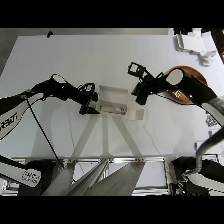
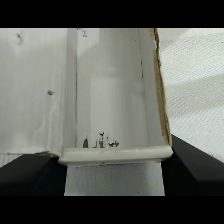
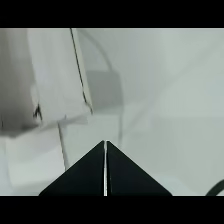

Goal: Fold the box and place the chain.

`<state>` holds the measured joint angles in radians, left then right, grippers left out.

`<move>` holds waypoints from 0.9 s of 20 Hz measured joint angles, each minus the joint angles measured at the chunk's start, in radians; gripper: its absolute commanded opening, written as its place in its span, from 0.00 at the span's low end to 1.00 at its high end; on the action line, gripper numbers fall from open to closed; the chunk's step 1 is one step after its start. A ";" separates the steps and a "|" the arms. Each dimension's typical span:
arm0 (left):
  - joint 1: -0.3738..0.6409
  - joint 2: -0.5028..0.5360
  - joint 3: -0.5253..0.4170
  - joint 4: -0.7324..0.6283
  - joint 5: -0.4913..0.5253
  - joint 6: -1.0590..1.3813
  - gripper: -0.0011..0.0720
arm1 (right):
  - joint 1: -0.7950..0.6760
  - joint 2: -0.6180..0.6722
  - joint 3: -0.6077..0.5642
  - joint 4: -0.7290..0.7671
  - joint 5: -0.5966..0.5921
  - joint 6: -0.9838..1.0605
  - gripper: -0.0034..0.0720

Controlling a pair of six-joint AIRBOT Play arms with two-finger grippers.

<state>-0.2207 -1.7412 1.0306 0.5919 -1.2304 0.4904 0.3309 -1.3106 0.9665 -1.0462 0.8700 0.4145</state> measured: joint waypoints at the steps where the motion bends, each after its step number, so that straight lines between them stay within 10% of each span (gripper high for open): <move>1: 0.000 0.000 0.000 0.000 0.000 0.000 0.23 | 0.007 0.007 -0.014 -0.033 0.010 -0.002 0.06; 4: 0.000 0.000 0.000 0.000 0.000 0.000 0.23 | 0.040 0.008 -0.056 -0.092 0.011 -0.003 0.35; 18: 0.000 0.000 0.000 0.000 -0.002 -0.001 0.23 | 0.168 -0.095 -0.090 0.032 -0.150 -0.095 0.33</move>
